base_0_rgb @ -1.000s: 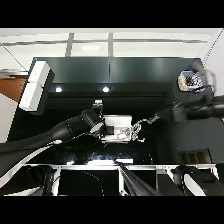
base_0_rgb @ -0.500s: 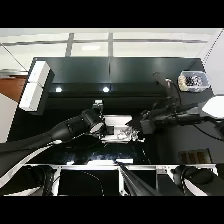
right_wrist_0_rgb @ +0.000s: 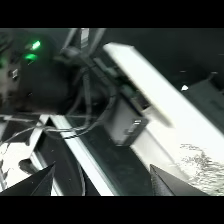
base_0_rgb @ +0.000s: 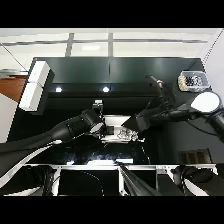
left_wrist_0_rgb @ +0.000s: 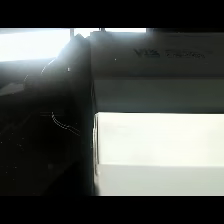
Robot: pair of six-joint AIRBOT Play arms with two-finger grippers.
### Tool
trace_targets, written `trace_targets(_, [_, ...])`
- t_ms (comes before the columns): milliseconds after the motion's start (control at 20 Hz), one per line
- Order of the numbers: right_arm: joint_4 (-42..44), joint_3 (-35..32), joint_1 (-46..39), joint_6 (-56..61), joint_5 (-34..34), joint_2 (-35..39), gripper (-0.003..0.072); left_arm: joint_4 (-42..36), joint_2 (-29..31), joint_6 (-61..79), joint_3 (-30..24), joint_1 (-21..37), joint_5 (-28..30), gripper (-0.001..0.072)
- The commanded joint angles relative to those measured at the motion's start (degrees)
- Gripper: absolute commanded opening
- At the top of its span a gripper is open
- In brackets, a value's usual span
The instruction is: Fold the box and place the chain.
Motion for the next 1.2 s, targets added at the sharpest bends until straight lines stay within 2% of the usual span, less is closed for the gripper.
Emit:
trace_targets(0, [-0.48,1.44,-9.62,-4.79,6.1,0.22,0.0709,0.0,-0.02,0.02,0.0,0.02,-0.02,0.0034])
trace_targets(150, [-6.99,0.48,-17.09,-15.91,4.26,0.37,0.0709,0.0,-0.02,0.0,0.0,0.02,-0.02,0.0034])
trace_targets(250, [-18.27,-3.23,-17.55,-23.71,-2.86,0.35,0.071,0.0,-0.02,0.0,0.0,0.02,0.0,0.0034])
trace_targets(350, [-22.18,-8.87,-17.57,-32.48,-12.39,0.28,0.0711,0.02,-0.02,0.0,0.0,0.02,0.02,0.0034])
trace_targets(450, [-19.58,-13.68,-17.55,-42.58,-18.99,-0.33,0.0718,0.02,-0.02,0.0,0.0,0.02,0.0,0.0034])
trace_targets(500, [-18.03,-15.61,-17.18,-48.78,-20.13,-0.87,0.0718,0.0,-0.02,0.02,0.0,0.02,-0.02,0.0034])
trace_targets(750, [-7.98,-20.09,-10.82,-65.83,-20.87,-4.31,0.0717,0.02,-0.02,0.0,0.0,0.0,0.02,0.0034])
trace_targets(950, [-8.0,-20.35,-4.57,-72.11,-23.41,-7.23,0.0717,0.02,-0.02,0.0,0.0,0.0,0.0,0.0034])
trace_targets(1150, [-7.78,-20.35,-4.0,-77.05,-26.58,-9.09,0.0718,0.0,-0.02,0.0,0.0,0.0,0.0,0.0034])
